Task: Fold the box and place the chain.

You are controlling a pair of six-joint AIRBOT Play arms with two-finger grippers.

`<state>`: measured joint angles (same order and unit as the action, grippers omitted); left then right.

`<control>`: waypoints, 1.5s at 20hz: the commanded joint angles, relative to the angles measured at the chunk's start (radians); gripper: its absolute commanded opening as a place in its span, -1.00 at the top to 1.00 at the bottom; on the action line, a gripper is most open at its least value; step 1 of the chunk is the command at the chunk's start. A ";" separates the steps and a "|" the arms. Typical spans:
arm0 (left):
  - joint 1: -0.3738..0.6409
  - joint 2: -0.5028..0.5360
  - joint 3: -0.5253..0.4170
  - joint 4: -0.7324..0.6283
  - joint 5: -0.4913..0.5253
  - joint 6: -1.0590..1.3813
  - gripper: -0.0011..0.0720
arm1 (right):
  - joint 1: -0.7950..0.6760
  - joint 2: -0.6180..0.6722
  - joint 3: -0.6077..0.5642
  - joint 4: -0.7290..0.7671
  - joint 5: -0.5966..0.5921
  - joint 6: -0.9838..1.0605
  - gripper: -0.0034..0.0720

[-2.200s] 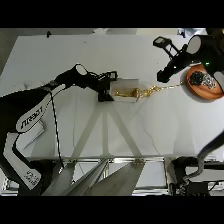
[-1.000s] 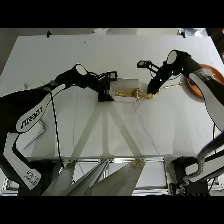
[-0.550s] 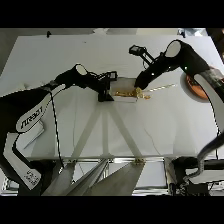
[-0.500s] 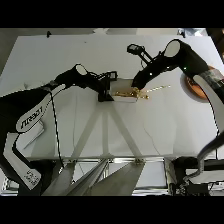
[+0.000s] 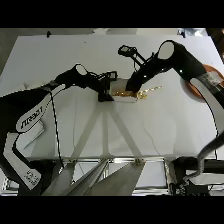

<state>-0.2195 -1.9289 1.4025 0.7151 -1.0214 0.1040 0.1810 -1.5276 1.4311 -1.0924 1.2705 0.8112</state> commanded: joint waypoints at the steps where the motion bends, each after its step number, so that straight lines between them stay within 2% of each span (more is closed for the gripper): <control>1: 0.000 0.000 0.001 0.000 0.000 0.000 0.92 | -0.043 0.086 0.000 -0.032 0.015 -0.048 0.23; 2: 0.000 0.000 0.001 0.000 0.000 0.000 0.92 | -0.067 0.115 0.000 -0.032 0.017 -0.081 0.23; 3: 0.000 0.000 0.001 0.000 0.000 0.000 0.92 | -0.098 0.140 -0.005 -0.032 0.018 -0.121 0.07; 4: 0.000 0.000 0.001 0.000 0.000 0.000 0.92 | -0.128 0.158 -0.015 -0.032 0.017 -0.163 -0.17; 5: 0.000 0.000 0.001 0.000 0.000 0.000 0.92 | -0.161 0.174 -0.039 -0.032 0.014 -0.216 -0.26; 7: 0.000 0.000 0.001 0.000 0.000 0.000 0.92 | -0.216 0.201 -0.125 -0.033 -0.027 -0.325 -0.38; 8: 0.000 0.000 0.001 0.000 0.000 0.000 0.92 | -0.233 0.208 -0.183 -0.033 -0.061 -0.381 -0.52; 11: 0.000 0.000 0.001 0.000 0.000 0.000 0.92 | -0.246 0.196 -0.349 -0.033 -0.185 -0.616 -0.54; 13: 0.000 0.000 0.001 0.000 0.000 0.000 0.92 | -0.246 0.166 -0.405 -0.026 -0.244 -0.701 -0.54; 17: 0.000 0.000 0.001 0.000 0.000 0.000 0.92 | -0.244 0.072 -0.410 -0.023 -0.312 -0.731 -0.54; 23: 0.000 0.000 0.001 0.000 0.000 0.000 0.92 | -0.241 -0.030 -0.409 0.116 -0.420 -0.817 -0.53; 27: 0.000 0.000 0.001 0.000 0.000 0.000 0.92 | -0.209 -0.101 -0.409 0.121 -0.430 -0.816 -0.42; 28: 0.000 0.000 0.001 0.000 0.000 0.000 0.92 | -0.205 -0.115 -0.409 0.121 -0.431 -0.808 -0.16; 29: 0.000 0.000 0.001 0.000 0.000 0.000 0.92 | -0.202 -0.121 -0.409 0.118 -0.430 -0.792 0.23; 30: 0.000 0.000 0.001 0.000 0.000 0.000 0.92 | -0.200 -0.119 -0.409 0.104 -0.431 -0.780 0.70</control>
<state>-0.2195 -1.9289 1.4029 0.7151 -1.0214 0.1040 -0.0303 -1.6184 1.0241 -0.9714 0.8501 0.0082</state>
